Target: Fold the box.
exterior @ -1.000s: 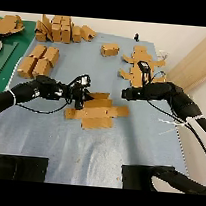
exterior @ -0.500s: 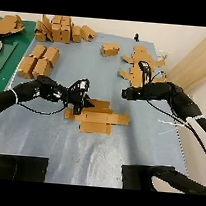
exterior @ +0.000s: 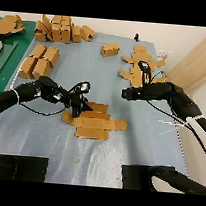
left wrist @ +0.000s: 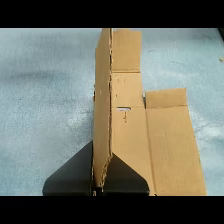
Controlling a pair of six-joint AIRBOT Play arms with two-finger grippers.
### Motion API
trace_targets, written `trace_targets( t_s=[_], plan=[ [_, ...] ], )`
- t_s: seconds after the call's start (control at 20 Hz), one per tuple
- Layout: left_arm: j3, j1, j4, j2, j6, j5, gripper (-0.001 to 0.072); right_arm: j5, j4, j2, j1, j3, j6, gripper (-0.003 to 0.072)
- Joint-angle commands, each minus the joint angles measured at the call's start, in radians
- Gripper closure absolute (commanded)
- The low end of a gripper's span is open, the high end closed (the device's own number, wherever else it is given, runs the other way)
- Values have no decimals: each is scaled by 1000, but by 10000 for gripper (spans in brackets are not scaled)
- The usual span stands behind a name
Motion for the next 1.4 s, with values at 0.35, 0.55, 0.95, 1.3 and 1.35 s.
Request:
trace_targets(
  t_s=[0.35,0.55,0.95,1.3,1.35],
  plan=[
    [1,1,23,-8,-81,-2,697,-29,-29,12,33,1,-1,687],
    [1,1,19,-8,-80,-3,697,-165,-204,99,170,1,48,687],
    [1,1,19,-8,-81,-3,697,-180,-468,344,720,-272,235,686],
    [1,1,19,-8,-80,-3,697,77,-657,258,880,-460,224,182],
    [1,1,19,-8,-80,-3,697,108,-715,242,880,-460,224,182]
  ],
)
